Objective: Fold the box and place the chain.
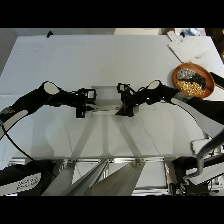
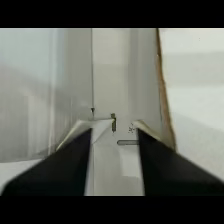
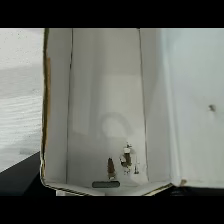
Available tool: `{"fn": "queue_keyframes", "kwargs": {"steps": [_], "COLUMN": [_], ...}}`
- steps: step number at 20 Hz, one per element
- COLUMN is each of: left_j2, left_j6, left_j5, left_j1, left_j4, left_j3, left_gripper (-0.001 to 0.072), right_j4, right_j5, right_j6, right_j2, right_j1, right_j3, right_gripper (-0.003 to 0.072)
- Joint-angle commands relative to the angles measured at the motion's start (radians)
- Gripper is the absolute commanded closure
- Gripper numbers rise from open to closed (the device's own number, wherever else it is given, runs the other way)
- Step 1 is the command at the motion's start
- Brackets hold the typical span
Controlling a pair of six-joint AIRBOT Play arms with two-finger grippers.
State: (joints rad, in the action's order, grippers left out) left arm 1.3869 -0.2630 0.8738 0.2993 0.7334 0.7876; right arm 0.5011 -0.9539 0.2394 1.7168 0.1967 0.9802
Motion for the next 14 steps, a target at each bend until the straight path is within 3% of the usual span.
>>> {"fn": "queue_keyframes", "kwargs": {"steps": [1,3,5,6,8,9,14], "left_j2": [0.008,0.008,0.008,0.008,0.005,0.001,-0.122], "left_j6": [-0.002,-0.002,0.001,0.001,0.000,0.000,0.102], "left_j5": [-0.002,-0.002,-0.002,-0.002,0.000,0.002,0.002], "left_j1": [0.002,0.002,0.002,0.002,0.002,0.002,-0.002], "left_j4": [-0.022,-0.022,-0.022,-0.022,-0.022,-0.022,-0.017], "left_j3": [0.000,0.000,0.000,0.000,0.000,0.000,0.000], "left_gripper": [0.0237,0.0198,0.0205,0.0269,0.0617,0.0698,0.0698], "right_j4": [-0.001,-0.001,-0.001,-0.001,-0.001,-0.001,-0.001], "right_j5": [0.000,0.000,0.000,0.000,0.000,0.000,0.000], "right_j6": [-0.002,-0.002,-0.002,-0.002,-0.002,-0.002,-0.002], "right_j2": [0.000,0.000,0.000,0.000,0.000,0.000,0.000], "right_j1": [0.000,0.000,0.000,0.000,0.000,0.000,0.000], "right_j3": [0.000,0.000,0.000,0.000,0.000,0.000,0.000], "right_gripper": [0.0161,0.0161,0.0161,0.0161,0.0161,0.0161,0.0161]}}
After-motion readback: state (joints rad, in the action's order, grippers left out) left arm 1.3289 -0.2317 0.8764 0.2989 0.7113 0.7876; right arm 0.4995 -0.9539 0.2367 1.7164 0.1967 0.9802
